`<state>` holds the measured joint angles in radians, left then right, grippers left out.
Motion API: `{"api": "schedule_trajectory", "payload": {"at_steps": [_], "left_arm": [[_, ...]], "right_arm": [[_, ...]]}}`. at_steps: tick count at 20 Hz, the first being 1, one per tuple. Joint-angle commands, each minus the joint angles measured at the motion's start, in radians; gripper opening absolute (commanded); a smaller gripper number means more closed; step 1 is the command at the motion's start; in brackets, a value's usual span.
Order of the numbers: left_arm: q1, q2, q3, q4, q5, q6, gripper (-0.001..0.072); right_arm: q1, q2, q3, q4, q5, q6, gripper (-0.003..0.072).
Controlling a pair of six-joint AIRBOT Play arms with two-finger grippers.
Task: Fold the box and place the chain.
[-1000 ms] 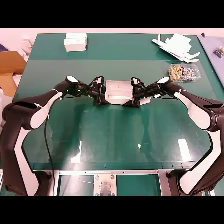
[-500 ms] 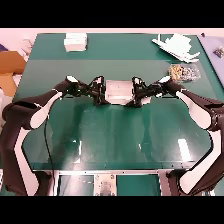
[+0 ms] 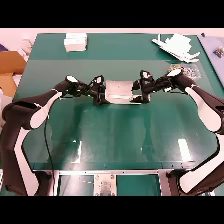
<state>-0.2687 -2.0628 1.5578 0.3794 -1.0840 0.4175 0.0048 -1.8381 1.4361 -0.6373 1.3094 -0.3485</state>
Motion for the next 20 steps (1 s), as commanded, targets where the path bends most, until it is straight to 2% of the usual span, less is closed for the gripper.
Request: {"api": "schedule_trajectory", "payload": {"at_steps": [1, 4, 5, 6, 7, 8, 10, 12, 14, 17, 20], "left_arm": [[0.000, 0.000, 0.000, 0.002, -0.005, 0.002, 0.0362], [0.000, 0.000, 0.000, 0.002, -0.005, 0.002, 0.0362], [0.000, 0.000, 0.000, 0.002, -0.005, 0.002, 0.0362], [0.000, 0.000, 0.000, 0.002, -0.005, 0.002, 0.0362], [0.000, 0.000, 0.000, 0.002, -0.005, 0.002, 0.0362], [0.000, 0.000, 0.000, 0.002, -0.005, 0.002, 0.0362], [0.000, 0.000, 0.000, 0.002, -0.005, 0.002, 0.0362], [0.000, 0.000, 0.000, 0.002, -0.005, 0.002, 0.0362], [0.000, 0.000, 0.000, 0.002, -0.005, 0.002, 0.0362], [0.000, 0.000, 0.000, 0.002, -0.005, 0.002, 0.0362], [0.000, 0.000, 0.000, 0.002, -0.005, 0.002, 0.0362]], "right_arm": [[-0.035, 0.054, 0.005, -0.052, 0.018, 0.079, 0.0720], [-0.073, 0.092, 0.005, -0.017, 0.053, 0.101, 0.0720], [-0.084, 0.098, 0.005, -0.010, 0.063, 0.134, 0.0670], [-0.094, 0.101, 0.005, 0.002, 0.070, 0.190, 0.0479], [-0.101, 0.105, 0.006, 0.014, 0.108, 0.226, 0.0145], [-0.103, 0.107, 0.007, 0.056, 0.157, 0.225, 0.0017], [-0.099, 0.110, 0.009, 0.202, 0.218, 0.248, 0.0016], [-0.077, 0.110, 0.010, 0.293, 0.220, 0.247, 0.0014], [-0.037, 0.110, 0.010, 0.308, 0.191, 0.236, 0.0012], [0.014, 0.097, 0.010, 0.283, 0.054, 0.235, 0.0009], [0.025, 0.073, 0.010, 0.274, 0.025, 0.237, 0.0009]]}}
